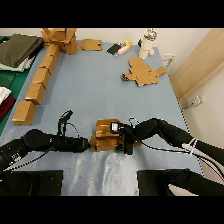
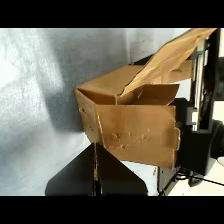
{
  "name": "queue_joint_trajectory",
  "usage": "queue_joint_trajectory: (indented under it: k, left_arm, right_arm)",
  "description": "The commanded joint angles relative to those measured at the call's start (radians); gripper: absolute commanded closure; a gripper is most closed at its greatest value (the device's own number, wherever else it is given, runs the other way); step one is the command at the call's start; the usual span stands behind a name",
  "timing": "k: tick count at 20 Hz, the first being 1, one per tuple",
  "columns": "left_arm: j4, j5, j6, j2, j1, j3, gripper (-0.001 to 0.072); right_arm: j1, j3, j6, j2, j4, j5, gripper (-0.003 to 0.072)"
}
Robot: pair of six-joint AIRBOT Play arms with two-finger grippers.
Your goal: Fold the box.
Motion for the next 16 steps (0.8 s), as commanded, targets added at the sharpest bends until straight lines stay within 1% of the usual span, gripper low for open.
queue_joint_trajectory:
  k: [1,2,5,9,10,11,14,16]
  left_arm:
    - [-0.02,-0.007,0.019,0.0,0.001,0.009,0.049]
    - [-0.019,-0.006,0.019,0.0,0.001,0.009,0.0456]
    - [-0.02,0.011,0.015,0.0,0.001,0.013,0.0456]
    - [-0.021,0.007,0.016,0.0,0.001,0.048,0.0452]
    - [-0.02,0.007,0.017,0.0,0.0,0.053,0.0405]
    - [-0.023,0.006,0.016,-0.002,0.0,0.054,0.0264]
    - [-0.047,0.004,0.017,-0.024,-0.001,0.054,0.026]
    - [-0.05,0.042,0.017,-0.029,-0.001,0.054,0.026]
  right_arm:
    - [0.0,0.0,0.0,0.001,0.0,0.0,0.0199]
    - [0.0,0.0,0.0,0.001,0.0,0.0,0.02]
    - [0.0,0.0,0.0,0.001,0.0,0.0,0.0199]
    - [0.0,0.0,0.0,0.001,0.0,0.0,0.0199]
    - [0.0,0.0,0.0,0.001,0.0,0.0,0.0199]
    - [0.0,0.0,0.0,0.001,0.0,0.0,0.02]
    - [0.0,0.0,0.0,0.001,0.0,0.0,0.0199]
    - [0.0,0.0,0.0,0.001,0.0,0.0,0.0199]
